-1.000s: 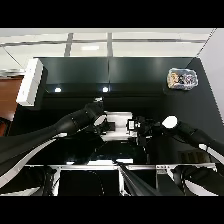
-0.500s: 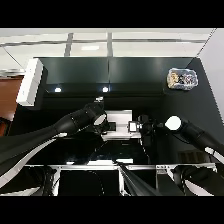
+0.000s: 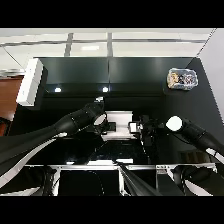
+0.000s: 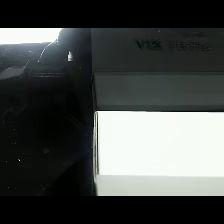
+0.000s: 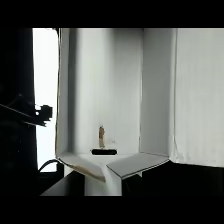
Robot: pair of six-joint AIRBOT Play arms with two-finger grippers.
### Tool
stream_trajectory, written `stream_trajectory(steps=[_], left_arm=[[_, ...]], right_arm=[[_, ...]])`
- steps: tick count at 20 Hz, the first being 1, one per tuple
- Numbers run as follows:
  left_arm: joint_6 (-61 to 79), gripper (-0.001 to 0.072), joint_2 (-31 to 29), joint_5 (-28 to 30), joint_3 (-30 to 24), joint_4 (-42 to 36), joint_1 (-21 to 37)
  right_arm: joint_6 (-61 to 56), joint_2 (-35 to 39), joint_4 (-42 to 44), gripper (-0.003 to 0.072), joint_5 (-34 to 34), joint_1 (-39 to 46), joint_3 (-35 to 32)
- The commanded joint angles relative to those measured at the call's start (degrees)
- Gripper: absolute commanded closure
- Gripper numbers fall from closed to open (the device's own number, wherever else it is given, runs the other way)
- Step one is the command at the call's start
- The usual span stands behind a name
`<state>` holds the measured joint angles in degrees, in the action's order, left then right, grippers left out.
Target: Fold the box and place the chain.
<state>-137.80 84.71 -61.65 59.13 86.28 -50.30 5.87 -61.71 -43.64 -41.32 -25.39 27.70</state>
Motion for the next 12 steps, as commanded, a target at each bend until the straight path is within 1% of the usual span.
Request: stream_trajectory(steps=[1, 2, 3, 5, 7, 12], left_arm=[[0.0, 0.0683, 0.0, -0.1, 0.0, 0.0, 0.0], [0.0, 0.0683, 0.0, 0.0, 0.0, 0.0, 0.0], [0.0, 0.0682, 0.0, -0.1, 0.0, 0.0, 0.0], [0.0, 0.0683, 0.0, -0.1, 0.0, 0.0, 0.0], [0.0, 0.0683, 0.0, 0.0, 0.0, -0.1, 0.0], [0.0, 0.0683, 0.0, 0.1, 0.0, -0.3, 0.0]], right_arm=[[-2.0, 0.0, 5.4, 0.0467, -0.5, 0.0, 0.0], [-2.8, 0.0, 5.7, 0.0476, -0.5, 0.0, 0.0], [-3.5, 0.0, 5.9, 0.0507, -0.5, 0.0, 0.0], [-3.7, -0.4, 8.9, 0.0506, -0.5, 0.0, -0.1], [-3.7, -1.6, 13.7, 0.0505, 0.0, 0.0, -0.4], [-3.7, -2.6, 14.5, 0.0506, 0.4, 0.0, -0.3]])
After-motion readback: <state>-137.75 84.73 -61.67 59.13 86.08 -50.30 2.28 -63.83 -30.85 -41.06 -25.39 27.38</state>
